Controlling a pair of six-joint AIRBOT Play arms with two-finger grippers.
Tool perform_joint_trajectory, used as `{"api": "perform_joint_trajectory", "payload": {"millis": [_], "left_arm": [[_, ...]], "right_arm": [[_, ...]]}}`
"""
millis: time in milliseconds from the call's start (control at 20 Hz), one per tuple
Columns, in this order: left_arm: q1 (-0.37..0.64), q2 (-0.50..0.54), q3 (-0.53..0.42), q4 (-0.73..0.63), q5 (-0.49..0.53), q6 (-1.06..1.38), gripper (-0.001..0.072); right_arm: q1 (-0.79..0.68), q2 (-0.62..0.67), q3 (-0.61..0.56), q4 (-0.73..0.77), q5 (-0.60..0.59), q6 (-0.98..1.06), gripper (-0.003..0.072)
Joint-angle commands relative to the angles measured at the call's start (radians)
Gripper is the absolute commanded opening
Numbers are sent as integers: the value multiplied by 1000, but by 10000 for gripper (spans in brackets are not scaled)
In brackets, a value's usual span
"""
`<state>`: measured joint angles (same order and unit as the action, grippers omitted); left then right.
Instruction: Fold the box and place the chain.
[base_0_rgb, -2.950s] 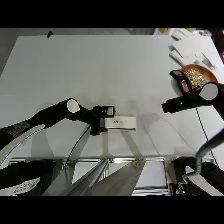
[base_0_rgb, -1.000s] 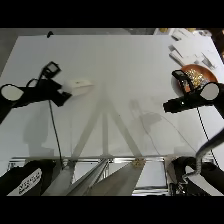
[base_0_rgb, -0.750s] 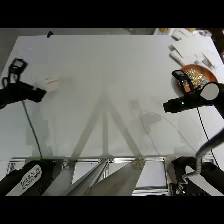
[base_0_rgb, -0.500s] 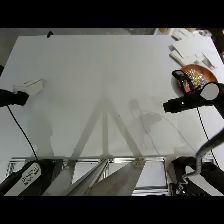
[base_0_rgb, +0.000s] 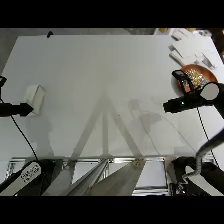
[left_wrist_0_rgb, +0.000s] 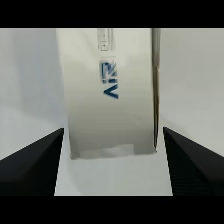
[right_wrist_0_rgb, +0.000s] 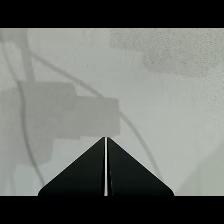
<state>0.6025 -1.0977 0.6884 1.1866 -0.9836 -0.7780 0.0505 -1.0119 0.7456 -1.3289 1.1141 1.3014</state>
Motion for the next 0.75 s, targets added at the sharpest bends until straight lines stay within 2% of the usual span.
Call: {"api": "perform_joint_trajectory", "payload": {"millis": [0, 150, 400, 550, 700], "left_arm": [[0, 22, 0, 63, -78, -109, 699], [-9, 135, 0, 117, -76, -152, 699], [-123, 331, 0, 140, -80, -165, 697], [-186, 384, 0, 139, -77, -165, 697], [-225, 388, 0, 138, -70, -166, 696]], "right_arm": [[-1, 1, 0, 0, 0, 0, 17], [-1, 1, 0, 0, 0, 0, 17], [-1, 1, 0, 0, 0, 0, 17], [-1, 1, 0, 0, 0, 0, 17], [-1, 1, 0, 0, 0, 0, 17]]}}
